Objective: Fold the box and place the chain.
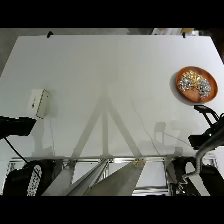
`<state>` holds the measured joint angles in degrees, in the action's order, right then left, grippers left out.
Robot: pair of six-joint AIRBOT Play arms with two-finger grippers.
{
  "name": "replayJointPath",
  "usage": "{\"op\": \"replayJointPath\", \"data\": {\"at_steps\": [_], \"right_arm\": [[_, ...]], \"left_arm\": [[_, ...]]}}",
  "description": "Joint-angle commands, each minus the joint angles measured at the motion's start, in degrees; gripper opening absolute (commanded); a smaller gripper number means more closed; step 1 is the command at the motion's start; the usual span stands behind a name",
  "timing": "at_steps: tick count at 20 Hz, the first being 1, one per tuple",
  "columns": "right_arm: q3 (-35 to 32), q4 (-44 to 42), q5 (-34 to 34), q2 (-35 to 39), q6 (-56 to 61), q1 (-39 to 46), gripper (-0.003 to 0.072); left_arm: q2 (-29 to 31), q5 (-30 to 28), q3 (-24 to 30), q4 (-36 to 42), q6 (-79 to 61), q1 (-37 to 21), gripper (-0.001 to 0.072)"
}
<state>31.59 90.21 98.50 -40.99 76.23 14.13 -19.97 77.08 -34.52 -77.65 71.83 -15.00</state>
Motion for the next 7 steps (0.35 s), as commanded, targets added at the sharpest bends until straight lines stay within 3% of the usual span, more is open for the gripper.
{"op": "replayJointPath", "data": {"at_steps": [1, 7], "right_arm": [[0.0, 0.0, 0.0, 0.0, 0.0, 0.0, 0.0016], [0.0, 0.0, 0.0, 0.0, 0.0, 0.0, 0.0016]], "left_arm": [[0.5, 0.0, 1.7, 0.0, 0.7, 0.1, 0.0691], [0.5, -3.0, 2.0, 0.0, 0.6, 0.1, 0.0691]]}}
